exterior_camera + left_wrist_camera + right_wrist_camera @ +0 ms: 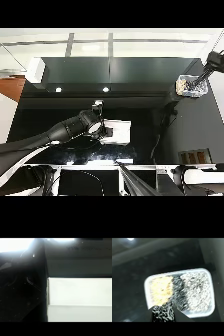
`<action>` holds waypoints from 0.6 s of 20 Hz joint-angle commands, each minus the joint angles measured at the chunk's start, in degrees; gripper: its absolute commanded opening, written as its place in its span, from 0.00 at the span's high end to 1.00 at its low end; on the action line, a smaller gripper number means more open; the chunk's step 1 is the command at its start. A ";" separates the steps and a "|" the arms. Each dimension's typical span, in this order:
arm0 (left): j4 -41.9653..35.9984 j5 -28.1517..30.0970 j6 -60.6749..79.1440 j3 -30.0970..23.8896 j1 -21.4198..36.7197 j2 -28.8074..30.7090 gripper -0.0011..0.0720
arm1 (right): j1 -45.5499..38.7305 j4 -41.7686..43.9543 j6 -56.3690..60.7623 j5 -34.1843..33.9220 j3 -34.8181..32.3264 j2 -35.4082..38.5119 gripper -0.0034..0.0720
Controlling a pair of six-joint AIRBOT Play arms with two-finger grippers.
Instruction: Fold the box and place the chain.
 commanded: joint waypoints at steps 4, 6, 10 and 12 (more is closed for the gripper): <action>-0.04 -0.11 0.02 0.00 0.00 -0.02 0.94 | -0.09 10.19 -2.16 1.40 -9.90 19.28 0.91; -0.04 -0.31 0.04 0.00 0.00 -0.02 0.94 | 2.14 11.98 -2.97 1.25 -14.53 25.09 0.91; -0.04 -0.63 0.07 0.00 0.00 -0.02 0.94 | 14.97 7.65 -3.04 3.48 -23.74 36.79 0.91; -0.15 -0.66 0.07 0.00 0.00 -0.02 0.94 | 21.77 6.32 -4.76 8.81 -26.64 39.95 0.91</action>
